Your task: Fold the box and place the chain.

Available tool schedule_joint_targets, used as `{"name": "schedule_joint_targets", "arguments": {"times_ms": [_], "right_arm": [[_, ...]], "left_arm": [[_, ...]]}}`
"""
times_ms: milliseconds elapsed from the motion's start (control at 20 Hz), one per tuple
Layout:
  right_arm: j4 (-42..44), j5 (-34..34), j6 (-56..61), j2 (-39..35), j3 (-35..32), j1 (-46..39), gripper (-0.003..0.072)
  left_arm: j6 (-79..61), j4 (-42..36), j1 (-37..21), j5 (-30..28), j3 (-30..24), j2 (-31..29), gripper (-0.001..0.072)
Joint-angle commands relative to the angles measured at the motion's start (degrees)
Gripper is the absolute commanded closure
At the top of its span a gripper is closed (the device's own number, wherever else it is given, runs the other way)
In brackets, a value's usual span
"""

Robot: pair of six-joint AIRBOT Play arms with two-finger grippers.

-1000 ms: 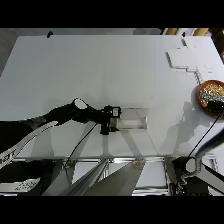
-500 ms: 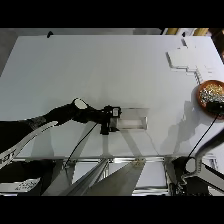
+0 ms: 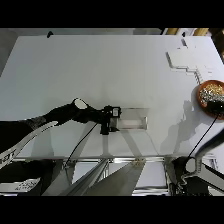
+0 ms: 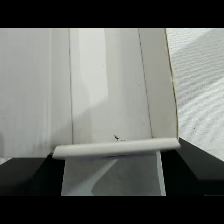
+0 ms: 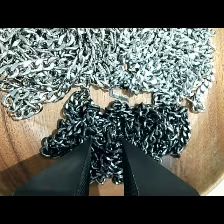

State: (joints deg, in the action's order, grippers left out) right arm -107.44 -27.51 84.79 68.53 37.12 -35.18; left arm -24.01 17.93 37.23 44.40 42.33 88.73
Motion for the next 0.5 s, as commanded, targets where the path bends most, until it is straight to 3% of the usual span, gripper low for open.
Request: {"name": "schedule_joint_targets", "arguments": {"times_ms": [0, 350, 450], "right_arm": [[-0.5, 0.1, 0.0, 0.1, 0.0, 0.0, 0.0508], [-0.2, -0.7, 0.2, 2.8, 0.0, 0.0, 0.0508], [-0.4, -0.7, 0.2, 2.8, 0.0, 0.0, 0.0547]], "left_arm": [[0.0, 0.0, 0.0, 0.0, 0.0, 0.0, 0.0501], [0.0, 0.0, 0.0, 0.0, 0.0, 0.0, 0.0501], [0.0, 0.0, 0.0, 0.0, 0.0, 0.0, 0.0501]]}}
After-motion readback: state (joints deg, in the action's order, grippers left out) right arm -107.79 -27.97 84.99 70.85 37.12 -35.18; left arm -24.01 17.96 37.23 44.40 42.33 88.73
